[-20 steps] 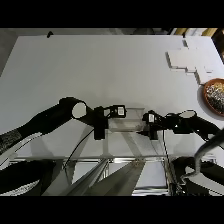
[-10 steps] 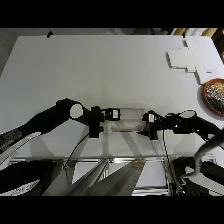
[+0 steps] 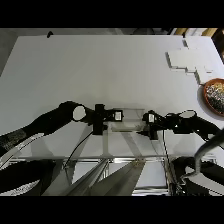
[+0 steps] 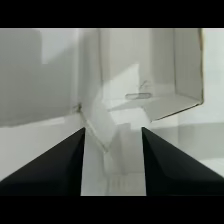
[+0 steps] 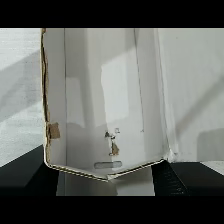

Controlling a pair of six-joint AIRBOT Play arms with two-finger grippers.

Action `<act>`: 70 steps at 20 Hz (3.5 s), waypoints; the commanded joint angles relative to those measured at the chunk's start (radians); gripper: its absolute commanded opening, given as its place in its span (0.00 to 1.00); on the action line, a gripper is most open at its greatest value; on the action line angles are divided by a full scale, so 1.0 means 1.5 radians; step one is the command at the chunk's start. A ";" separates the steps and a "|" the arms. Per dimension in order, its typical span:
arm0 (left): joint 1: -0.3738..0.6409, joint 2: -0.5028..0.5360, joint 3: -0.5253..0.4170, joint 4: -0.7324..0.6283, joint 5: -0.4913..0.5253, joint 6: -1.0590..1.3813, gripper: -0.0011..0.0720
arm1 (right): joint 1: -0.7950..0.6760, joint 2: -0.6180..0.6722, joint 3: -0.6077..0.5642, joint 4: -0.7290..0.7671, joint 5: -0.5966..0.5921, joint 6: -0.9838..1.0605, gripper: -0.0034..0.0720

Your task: Fold the box and place the chain.

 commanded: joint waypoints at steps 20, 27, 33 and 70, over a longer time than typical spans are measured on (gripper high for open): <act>-0.039 -0.014 0.000 -0.113 0.039 0.064 0.11 | 0.000 0.000 0.000 0.000 0.000 0.000 0.77; -0.047 -0.020 0.001 -0.119 0.036 0.050 0.63 | 0.000 0.000 0.000 0.000 0.000 0.000 0.77; -0.041 -0.003 0.001 -0.110 0.002 -0.048 0.44 | 0.000 0.000 0.000 0.000 0.000 0.000 0.77; 0.070 0.077 -0.064 -0.230 -0.005 -0.802 0.09 | 0.000 0.000 0.000 0.000 0.000 0.000 0.77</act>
